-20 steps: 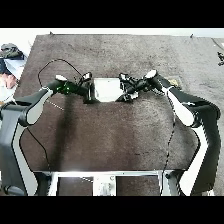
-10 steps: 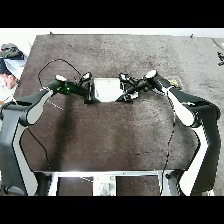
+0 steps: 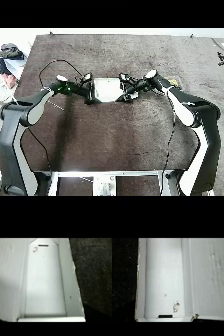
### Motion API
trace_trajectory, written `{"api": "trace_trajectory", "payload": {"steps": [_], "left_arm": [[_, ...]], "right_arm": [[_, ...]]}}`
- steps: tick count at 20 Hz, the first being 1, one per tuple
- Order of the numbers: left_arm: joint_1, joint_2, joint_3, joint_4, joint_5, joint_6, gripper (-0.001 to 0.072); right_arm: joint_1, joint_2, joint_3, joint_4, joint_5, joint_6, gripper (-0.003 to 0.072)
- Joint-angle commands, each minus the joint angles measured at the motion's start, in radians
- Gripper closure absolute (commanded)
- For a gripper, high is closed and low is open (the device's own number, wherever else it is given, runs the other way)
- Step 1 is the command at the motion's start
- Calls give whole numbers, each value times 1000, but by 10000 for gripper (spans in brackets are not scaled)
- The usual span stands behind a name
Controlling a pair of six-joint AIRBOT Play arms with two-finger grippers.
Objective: Fold the box and place the chain.
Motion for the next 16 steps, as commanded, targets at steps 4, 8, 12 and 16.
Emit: {"api": "trace_trajectory", "payload": {"steps": [4, 8, 12, 16], "left_arm": [[-6, 0, 0, 24, 24, -51, -11], [-6, 0, 0, 24, 26, -50, 0], [-6, 1, 0, 29, 29, -50, -2], [-6, 1, 0, 57, 29, -51, -2]], "right_arm": [[1, 0, 0, 0, 0, 0, 251], [1, 0, 0, 0, 0, 0, 252], [1, 0, 0, 0, 0, 0, 251], [1, 0, 0, 0, 0, 0, 251]]}}
